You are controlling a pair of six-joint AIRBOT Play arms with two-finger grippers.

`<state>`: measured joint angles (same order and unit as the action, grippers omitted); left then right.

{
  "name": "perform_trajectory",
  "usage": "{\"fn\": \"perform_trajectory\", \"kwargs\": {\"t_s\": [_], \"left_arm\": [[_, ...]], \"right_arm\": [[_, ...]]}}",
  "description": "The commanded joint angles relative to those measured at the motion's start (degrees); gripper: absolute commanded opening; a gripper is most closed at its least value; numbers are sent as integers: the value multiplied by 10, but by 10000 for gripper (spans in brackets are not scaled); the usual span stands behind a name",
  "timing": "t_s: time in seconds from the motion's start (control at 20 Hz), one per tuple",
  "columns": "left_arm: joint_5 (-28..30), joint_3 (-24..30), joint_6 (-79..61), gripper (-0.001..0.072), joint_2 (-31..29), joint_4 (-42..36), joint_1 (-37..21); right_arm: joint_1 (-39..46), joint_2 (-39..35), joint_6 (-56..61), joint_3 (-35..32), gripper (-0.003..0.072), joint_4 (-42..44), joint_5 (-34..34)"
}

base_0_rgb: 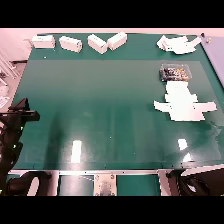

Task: Fold the box and place the chain.

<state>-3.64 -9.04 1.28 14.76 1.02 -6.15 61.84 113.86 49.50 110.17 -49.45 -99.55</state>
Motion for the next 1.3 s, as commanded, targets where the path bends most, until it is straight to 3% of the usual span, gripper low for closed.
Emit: {"fn": "perform_trajectory", "kwargs": {"t_s": [0.0, 0.6, 1.0, 1.25], "left_arm": [[0, 0, 0, 22, 0, 0, 0], [0, 0, 0, 21, 0, 0, 0], [0, 0, 0, 22, 0, 0, 0], [0, 0, 0, 21, 0, 0, 0]], "right_arm": [[0, 48, 8, 45, 471, -38, -25], [-45, 74, -41, 61, 471, -43, 26], [-71, 87, -46, 63, 471, -57, 117], [-66, 88, -45, 75, 470, -57, 113]]}}
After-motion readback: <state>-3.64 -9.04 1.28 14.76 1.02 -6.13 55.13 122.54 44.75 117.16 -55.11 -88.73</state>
